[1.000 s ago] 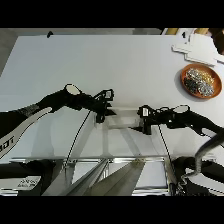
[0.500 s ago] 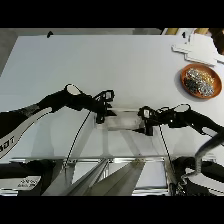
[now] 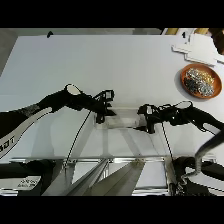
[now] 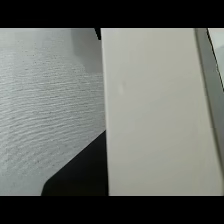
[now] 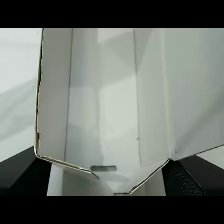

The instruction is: Fold the box and place the chain.

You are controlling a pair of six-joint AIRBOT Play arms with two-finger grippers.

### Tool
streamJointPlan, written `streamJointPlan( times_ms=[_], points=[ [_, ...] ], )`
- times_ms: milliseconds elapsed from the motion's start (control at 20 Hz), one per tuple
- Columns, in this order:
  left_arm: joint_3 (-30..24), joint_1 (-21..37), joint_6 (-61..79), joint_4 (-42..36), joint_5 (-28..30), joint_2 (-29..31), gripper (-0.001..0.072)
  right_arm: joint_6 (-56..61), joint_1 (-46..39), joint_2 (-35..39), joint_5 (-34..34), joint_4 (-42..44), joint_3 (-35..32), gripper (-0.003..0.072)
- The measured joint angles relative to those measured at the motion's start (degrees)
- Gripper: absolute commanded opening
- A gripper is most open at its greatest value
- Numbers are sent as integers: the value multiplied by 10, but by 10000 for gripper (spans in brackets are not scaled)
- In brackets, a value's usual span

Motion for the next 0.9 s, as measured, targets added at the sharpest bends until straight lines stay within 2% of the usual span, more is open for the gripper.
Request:
streamJointPlan(
  times_ms=[900],
  points=[
    [0, 0, 0, 0, 0, 0, 10, 6, 25, -26, -35, 3, 13, 637]
  ],
)
